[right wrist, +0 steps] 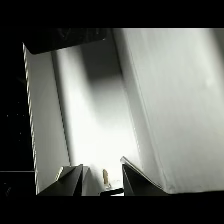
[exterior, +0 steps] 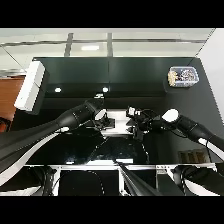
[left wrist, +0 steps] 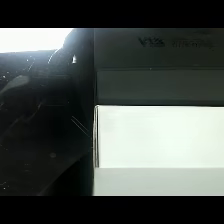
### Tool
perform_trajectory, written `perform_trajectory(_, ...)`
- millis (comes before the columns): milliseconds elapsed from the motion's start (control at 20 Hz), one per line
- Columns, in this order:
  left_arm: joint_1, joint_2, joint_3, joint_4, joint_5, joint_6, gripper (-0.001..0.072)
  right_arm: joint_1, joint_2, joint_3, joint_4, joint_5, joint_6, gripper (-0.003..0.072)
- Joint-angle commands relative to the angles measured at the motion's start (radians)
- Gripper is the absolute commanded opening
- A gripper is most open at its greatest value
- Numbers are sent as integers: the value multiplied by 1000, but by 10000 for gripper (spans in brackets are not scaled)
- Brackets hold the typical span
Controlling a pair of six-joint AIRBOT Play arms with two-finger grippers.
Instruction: Fold the box and place the chain.
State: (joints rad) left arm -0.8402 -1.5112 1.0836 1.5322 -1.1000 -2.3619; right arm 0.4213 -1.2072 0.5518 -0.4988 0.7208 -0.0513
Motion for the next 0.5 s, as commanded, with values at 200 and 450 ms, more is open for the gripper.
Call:
perform_trajectory(200,0,0,1,0,22,1,30,0,0,1,0,1,27,206)
perform_trajectory(450,0,0,1,0,25,2,31,-33,72,57,-219,118,517,15)
